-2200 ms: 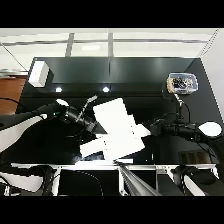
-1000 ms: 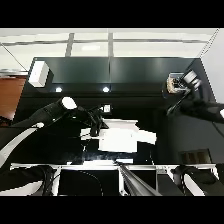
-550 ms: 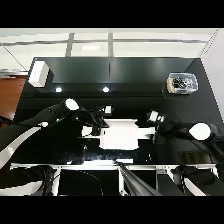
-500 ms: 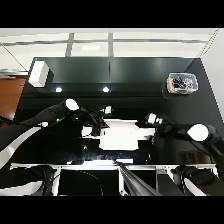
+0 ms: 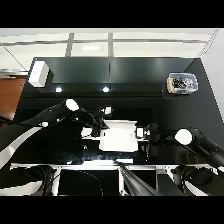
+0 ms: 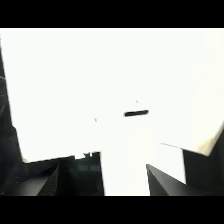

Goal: Fold the box and place the chain.

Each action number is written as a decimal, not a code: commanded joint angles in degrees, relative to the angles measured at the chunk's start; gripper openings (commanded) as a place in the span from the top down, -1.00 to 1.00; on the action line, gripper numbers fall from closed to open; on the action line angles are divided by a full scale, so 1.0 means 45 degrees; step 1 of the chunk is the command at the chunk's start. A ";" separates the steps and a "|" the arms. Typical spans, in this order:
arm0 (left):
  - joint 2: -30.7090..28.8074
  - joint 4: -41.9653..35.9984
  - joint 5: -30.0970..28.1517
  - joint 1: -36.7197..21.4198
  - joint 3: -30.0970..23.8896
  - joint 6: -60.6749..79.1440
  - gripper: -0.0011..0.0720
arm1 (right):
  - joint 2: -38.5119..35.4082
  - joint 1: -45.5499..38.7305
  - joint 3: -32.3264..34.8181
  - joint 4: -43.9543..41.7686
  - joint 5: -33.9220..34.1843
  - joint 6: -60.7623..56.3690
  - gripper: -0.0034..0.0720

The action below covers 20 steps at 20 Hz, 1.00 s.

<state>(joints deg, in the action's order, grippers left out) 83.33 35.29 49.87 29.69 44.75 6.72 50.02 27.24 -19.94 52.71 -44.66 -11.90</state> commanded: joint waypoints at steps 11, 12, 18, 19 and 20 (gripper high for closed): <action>-0.0010 0.0039 0.0529 -0.1365 -0.0097 -0.0117 0.91 | 0.0180 0.0243 0.0015 -0.0141 0.0000 0.0325 -0.77; -0.0005 0.0165 0.0597 -0.1418 -0.0112 -0.0117 0.91 | 0.0180 0.0243 0.0015 -0.0151 0.0034 0.0325 -0.77; 0.0000 0.0199 0.0602 -0.1428 -0.0112 -0.0117 0.91 | 0.0189 0.0243 0.0015 -0.0928 0.0559 0.0481 -0.77; 0.0000 0.0194 0.0602 -0.1423 -0.0107 -0.0107 0.91 | 0.0194 0.0243 0.0015 -0.1044 0.0559 0.0486 -0.77; 0.0000 0.0189 0.0597 -0.1409 -0.0102 -0.0097 0.91 | 0.0194 0.0243 0.0015 -0.1190 0.0559 0.0539 -0.77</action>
<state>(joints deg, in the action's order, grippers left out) 83.33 36.03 52.49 23.40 44.27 6.17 50.87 28.29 -19.88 49.25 -42.83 -9.96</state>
